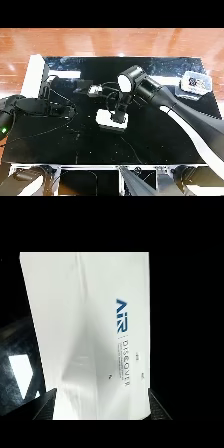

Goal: Fold the box and place the chain.

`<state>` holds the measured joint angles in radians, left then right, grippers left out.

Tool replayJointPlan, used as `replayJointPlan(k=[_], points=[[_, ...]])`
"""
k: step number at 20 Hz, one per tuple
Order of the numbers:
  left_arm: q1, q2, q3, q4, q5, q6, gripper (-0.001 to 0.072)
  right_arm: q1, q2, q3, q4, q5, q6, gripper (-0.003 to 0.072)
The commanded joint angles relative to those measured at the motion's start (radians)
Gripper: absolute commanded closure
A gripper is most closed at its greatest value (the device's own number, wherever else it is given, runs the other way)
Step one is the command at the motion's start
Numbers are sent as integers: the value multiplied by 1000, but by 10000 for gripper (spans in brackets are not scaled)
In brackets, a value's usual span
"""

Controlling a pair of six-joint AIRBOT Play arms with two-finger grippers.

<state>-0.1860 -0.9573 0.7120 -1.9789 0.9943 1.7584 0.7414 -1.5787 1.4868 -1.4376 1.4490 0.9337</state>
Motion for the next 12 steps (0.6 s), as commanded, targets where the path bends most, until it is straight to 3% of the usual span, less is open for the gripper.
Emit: replayJointPlan(k=[1,4,12], points=[[1,0,0,1,5,0,198,-2,10,-76,5,-44,-34,-31],[1,0,0,0,9,0,198,9,13,-89,-13,-125,-34,-30],[-1,0,0,0,16,0,198,27,13,-89,-88,-142,-21,-28]])
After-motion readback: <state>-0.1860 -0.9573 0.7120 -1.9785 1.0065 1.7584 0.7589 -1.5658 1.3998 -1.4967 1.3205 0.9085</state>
